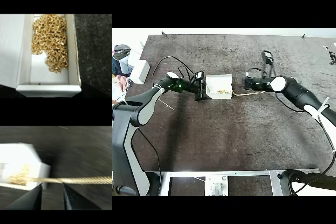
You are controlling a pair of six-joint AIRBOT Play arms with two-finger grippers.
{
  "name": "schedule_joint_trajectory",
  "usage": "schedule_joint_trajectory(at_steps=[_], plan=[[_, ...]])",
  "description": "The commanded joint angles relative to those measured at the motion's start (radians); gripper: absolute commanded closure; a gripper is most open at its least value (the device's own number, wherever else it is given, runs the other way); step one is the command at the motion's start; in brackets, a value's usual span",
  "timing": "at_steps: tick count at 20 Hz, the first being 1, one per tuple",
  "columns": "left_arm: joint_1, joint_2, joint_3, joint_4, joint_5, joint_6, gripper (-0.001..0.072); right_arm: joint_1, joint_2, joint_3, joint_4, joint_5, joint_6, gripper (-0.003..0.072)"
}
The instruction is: Fold the box and place the chain.
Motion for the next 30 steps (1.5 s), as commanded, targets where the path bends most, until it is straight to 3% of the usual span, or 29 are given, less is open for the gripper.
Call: schedule_joint_trajectory(at_steps=[1, 5, 7, 11, 17, 18, 19, 20, 22, 23, 24, 30], plan=[[-0.001, 0.000, 0.000, 0.000, 0.000, 0.000, 0.0421, -0.146, 0.001, -0.092, -0.009, -0.001, 0.071, 0.0385], [-0.001, 0.000, 0.000, 0.000, 0.000, 0.000, 0.0421, -0.232, -0.026, -0.131, -0.002, -0.079, 0.114, 0.0384], [-0.001, 0.000, 0.000, 0.000, 0.000, 0.000, 0.0421, -0.237, -0.060, -0.129, 0.021, -0.114, 0.114, 0.0323], [-0.001, 0.000, 0.000, 0.000, -0.001, 0.000, 0.0421, -0.236, -0.133, -0.126, 0.108, -0.219, 0.113, 0.0325], [-0.001, 0.000, 0.000, 0.000, -0.001, 0.000, 0.0421, -0.234, -0.246, -0.028, 0.128, -0.237, 0.114, 0.0328], [-0.001, 0.000, 0.000, 0.000, 0.000, 0.000, 0.0421, -0.234, -0.259, -0.025, 0.134, -0.240, 0.133, 0.0352], [-0.001, 0.000, 0.000, 0.000, 0.000, 0.000, 0.0421, -0.234, -0.265, -0.026, 0.134, -0.248, 0.139, 0.0497], [-0.001, 0.000, 0.000, 0.000, 0.000, 0.000, 0.0421, -0.231, -0.266, -0.025, 0.134, -0.250, 0.138, 0.0584], [-0.001, 0.000, 0.000, 0.000, 0.000, 0.000, 0.0421, -0.218, -0.257, -0.025, 0.132, -0.249, 0.128, 0.0585], [-0.001, 0.000, 0.000, 0.000, 0.000, 0.000, 0.0421, -0.206, -0.246, -0.025, 0.126, -0.245, 0.127, 0.0660], [-0.001, 0.000, 0.000, 0.000, 0.000, 0.000, 0.0421, -0.187, -0.222, -0.025, 0.127, -0.241, 0.106, 0.0671], [-0.001, 0.000, 0.000, 0.000, 0.000, 0.000, 0.0421, -0.037, 0.009, -0.025, 0.126, -0.241, 0.018, 0.0671]])
